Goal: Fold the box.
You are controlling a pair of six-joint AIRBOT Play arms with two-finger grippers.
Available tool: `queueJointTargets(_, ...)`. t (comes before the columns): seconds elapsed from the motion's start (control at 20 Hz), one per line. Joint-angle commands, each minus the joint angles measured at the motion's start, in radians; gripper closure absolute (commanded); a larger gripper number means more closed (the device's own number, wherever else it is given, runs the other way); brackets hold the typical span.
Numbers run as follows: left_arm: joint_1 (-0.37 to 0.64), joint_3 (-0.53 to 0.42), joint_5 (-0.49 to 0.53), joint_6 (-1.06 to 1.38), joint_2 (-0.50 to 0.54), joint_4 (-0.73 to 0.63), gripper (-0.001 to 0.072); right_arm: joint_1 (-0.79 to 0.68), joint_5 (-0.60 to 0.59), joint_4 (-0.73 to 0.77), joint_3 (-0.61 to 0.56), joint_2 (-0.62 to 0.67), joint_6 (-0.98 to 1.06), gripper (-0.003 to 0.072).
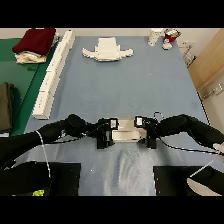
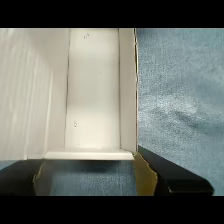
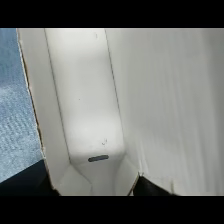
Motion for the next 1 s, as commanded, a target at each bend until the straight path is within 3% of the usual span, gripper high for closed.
queueJointTargets(0.0, -0.003, 0.011, -0.004, -0.018, -0.011, 0.022, 0.0008, 0.001, 0.0, 0.0, 0.0, 0.0, 0.0, 0.0137)
queueJointTargets(0.15, -0.003, 0.036, -0.021, -0.029, -0.033, 0.023, 0.0011, 0.001, 0.0, 0.0, 0.0, 0.0, 0.0, 0.0137)
queueJointTargets(0.25, -0.003, 0.041, -0.019, -0.041, -0.038, 0.024, 0.0126, 0.001, 0.0, 0.0, 0.0, 0.0, 0.0, 0.0137)
queueJointTargets(0.55, -0.002, 0.039, -0.022, -0.042, -0.036, 0.028, 0.0115, 0.001, 0.0, 0.0, 0.0, 0.0, 0.0, 0.0137)
queueJointTargets(0.65, 0.0, 0.032, -0.018, -0.042, -0.03, 0.028, 0.0007, 0.001, 0.0, 0.0, 0.0, 0.0, 0.0, 0.0137)
queueJointTargets(0.95, 0.006, 0.014, -0.021, -0.042, -0.012, 0.024, 0.0008, 0.001, 0.0, 0.0, 0.0, 0.0, 0.0, 0.0137)
